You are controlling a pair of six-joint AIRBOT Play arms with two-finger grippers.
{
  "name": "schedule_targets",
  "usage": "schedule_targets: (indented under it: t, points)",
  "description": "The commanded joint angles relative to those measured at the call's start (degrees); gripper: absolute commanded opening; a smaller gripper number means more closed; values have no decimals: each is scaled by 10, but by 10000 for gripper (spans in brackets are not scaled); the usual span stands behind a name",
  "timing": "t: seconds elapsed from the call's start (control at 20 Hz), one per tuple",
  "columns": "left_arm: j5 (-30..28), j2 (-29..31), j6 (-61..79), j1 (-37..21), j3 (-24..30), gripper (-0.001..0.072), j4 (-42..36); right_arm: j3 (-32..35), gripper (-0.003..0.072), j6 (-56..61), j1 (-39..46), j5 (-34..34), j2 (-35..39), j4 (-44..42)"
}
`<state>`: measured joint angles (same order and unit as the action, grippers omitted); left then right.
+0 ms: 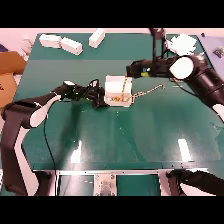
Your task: Fold the box and place the chain.
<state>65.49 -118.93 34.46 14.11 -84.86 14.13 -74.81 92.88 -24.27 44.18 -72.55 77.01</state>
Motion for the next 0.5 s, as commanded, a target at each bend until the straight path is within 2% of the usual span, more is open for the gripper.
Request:
schedule_targets:
  t: [0.0, 0.3, 0.35, 0.4, 0.45]
  points:
    - [0, 0, 0, 0, 0, 357, 0, 38, 10, 1, -11, -21, -20, -20]
    - [0, 0, 0, 0, 0, 357, 0, 80, 12, 1, -14, -37, -62, -31]
    - [0, 0, 0, 0, 0, 357, 0, 82, 74, 1, -14, -37, -66, -31]
    - [0, 0, 0, 0, 0, 357, 0, 82, 207, 1, -13, -37, -66, -30]
    - [0, 0, 0, 0, 0, 357, 0, 82, 225, 1, -13, -38, -66, -30]
